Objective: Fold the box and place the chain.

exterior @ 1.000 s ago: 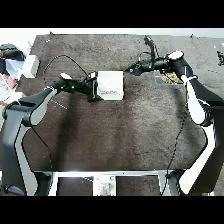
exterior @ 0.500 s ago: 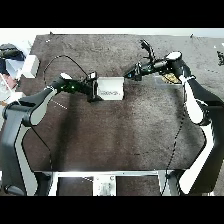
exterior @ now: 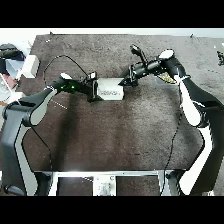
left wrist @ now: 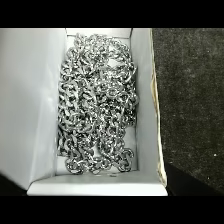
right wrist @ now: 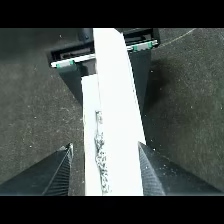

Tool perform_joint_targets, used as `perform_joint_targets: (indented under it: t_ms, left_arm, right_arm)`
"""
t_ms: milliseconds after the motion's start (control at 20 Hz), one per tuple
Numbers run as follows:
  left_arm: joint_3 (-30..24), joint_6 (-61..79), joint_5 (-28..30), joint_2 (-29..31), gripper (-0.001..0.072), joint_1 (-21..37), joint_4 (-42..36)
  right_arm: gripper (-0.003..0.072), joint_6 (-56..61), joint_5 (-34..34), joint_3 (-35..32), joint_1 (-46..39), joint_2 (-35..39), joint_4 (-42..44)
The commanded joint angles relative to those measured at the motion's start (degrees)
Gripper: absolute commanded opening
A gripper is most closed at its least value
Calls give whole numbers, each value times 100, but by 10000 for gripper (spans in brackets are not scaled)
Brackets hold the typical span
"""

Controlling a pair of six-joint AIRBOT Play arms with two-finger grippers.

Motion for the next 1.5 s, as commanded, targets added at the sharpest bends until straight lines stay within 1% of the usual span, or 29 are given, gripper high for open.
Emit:
perform_joint_targets:
  t_ms: [0,150,250,300,350,400,450,500,600,650,800,900,950,1000,1050,1200,1350,1450]
  left_arm:
    - [0,0,0,2,404,-2,2]
    - [0,2,0,2,403,-2,2]
    - [0,2,0,2,404,-2,2]
    - [0,2,0,2,404,-2,2]
    - [0,2,0,0,404,-2,2]
    - [0,2,0,0,404,-2,2]
    - [0,2,0,2,404,-2,2]
    - [0,2,0,2,404,-2,2]
    - [0,2,2,2,404,-2,2]
    - [0,0,2,0,404,-2,2]
    - [0,2,2,2,404,-2,2]
    - [0,2,2,0,404,-2,2]
    - [0,2,2,2,404,-2,2]
    - [0,2,0,2,404,-2,2]
    - [0,2,2,2,404,-2,2]
    - [0,2,2,0,403,-2,2]
    - [0,2,0,0,404,-2,2]
    - [0,2,0,2,404,-2,2]
  right_arm:
    - [470,-155,-118,9,109,48,-72]
    - [470,-153,-168,9,-66,411,-11]
    - [469,-155,-376,9,-221,730,90]
    - [424,-153,-597,9,-304,850,87]
    - [289,-22,-890,9,-387,905,90]
    - [203,234,-1217,4,-450,903,85]
    - [130,354,-1434,4,-494,857,48]
    - [91,369,-1534,4,-525,774,26]
    - [93,369,-1493,4,-509,551,28]
    - [113,365,-1388,4,-474,431,26]
    - [113,361,-940,4,-369,149,22]
    - [115,315,-831,4,-291,39,28]
    - [252,302,-769,4,-258,2,28]
    - [367,299,-660,4,-234,-13,24]
    - [345,299,-564,4,-223,-13,26]
    - [346,291,-306,4,-219,-11,28]
    - [347,129,98,4,-177,-11,85]
    - [346,127,133,4,-72,-11,42]
